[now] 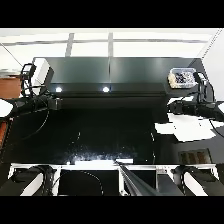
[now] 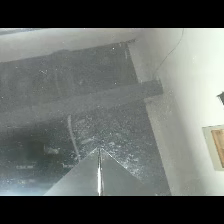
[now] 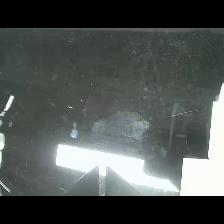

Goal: Fold the box and place the chain.

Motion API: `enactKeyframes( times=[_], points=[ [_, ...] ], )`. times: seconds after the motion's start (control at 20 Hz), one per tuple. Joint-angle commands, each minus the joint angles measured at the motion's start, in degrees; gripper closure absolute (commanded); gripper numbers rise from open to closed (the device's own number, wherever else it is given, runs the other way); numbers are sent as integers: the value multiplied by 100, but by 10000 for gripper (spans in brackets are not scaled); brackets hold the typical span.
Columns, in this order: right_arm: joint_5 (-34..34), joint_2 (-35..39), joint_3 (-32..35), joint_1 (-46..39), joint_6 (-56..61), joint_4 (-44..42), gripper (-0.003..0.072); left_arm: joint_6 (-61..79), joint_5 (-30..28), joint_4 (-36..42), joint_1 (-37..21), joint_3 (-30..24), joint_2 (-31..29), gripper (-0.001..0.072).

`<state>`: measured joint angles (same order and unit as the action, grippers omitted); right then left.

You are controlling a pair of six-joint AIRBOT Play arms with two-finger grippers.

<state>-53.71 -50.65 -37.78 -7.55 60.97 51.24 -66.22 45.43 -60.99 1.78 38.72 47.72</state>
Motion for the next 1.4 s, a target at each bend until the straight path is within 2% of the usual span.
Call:
enactKeyframes(
  times=[0.0,0.7,0.85,1.0,1.05,1.1,1.15,1.2,1.25,1.35],
  points=[
    [0,0,2,4,2,0,644,2,0,-2,2,-2,-4,680],
    [0,0,2,4,11,-24,644,0,-4,9,4,-2,-4,681],
    [197,0,2,7,9,-280,644,0,-481,42,2,-2,-4,680],
    [772,0,2,7,13,-448,633,0,-826,212,4,-2,-4,680],
    [901,0,2,7,17,-448,321,0,-907,212,4,-2,-2,680],
    [981,-2,2,7,9,-442,-26,0,-1016,214,4,-2,2,679],
    [1034,-2,0,0,28,-422,-15,-4,-1121,212,4,-2,9,578],
    [1051,-2,-7,-48,44,-354,-15,-4,-1167,210,4,-2,11,230],
    [1082,-4,-83,-223,258,-48,-15,-22,-1204,214,4,-2,15,5],
    [1202,-13,-369,-966,1401,1156,-13,-24,-1095,212,4,0,15,2]
  ],
)
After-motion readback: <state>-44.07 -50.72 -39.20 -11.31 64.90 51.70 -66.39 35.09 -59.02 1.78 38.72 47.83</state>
